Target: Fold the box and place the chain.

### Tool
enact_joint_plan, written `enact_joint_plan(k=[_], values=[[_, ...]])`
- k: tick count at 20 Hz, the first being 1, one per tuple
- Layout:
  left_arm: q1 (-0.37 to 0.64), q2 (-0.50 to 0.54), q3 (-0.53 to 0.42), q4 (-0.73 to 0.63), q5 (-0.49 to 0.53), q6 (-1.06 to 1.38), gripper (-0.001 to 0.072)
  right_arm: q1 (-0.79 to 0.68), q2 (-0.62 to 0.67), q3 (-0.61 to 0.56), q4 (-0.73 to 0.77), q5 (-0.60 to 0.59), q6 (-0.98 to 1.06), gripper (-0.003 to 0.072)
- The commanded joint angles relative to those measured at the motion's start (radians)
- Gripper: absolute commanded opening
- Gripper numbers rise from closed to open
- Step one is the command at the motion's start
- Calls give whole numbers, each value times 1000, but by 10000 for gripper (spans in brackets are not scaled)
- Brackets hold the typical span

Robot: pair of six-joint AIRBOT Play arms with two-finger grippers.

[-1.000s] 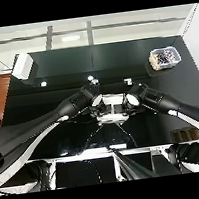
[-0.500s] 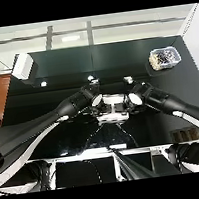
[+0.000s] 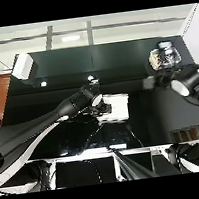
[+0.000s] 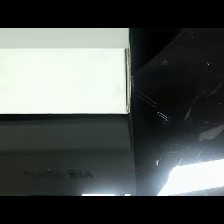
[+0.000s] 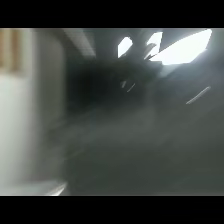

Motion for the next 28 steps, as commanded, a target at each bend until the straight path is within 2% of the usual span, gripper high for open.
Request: enact_joint_plan(k=[1, 3, 5, 10, 11, 13, 15, 16, 17, 28], values=[[0, 0, 1, 0, 0, 1, 28, -261, -45, -34, -125, -202, -6, 712], [0, 0, 1, 0, 1, 1, 29, -406, -153, 6, -4, -329, -72, 712], [0, 0, 1, 0, 1, 1, 29, -501, -303, 143, 71, -354, -109, 711], [0, 0, 1, 0, 1, 1, 29, -554, -750, 631, 211, -106, -293, 708], [0, 0, 1, 0, 1, 1, 28, -554, -814, 699, 229, -72, -297, 619], [0, 0, 1, 0, 1, 1, 29, -554, -909, 798, 248, -32, -297, 540], [0, 0, 1, 0, 0, 1, 29, -554, -950, 833, 275, -40, -300, 539], [0, 0, 1, 0, 0, 1, 28, -554, -955, 833, 277, -43, -300, 486], [0, 0, 1, 0, 0, 1, 29, -554, -958, 833, 277, -39, -300, 481], [0, 0, 1, 0, 0, 1, 29, -556, -985, 835, 275, -23, -315, 474]])
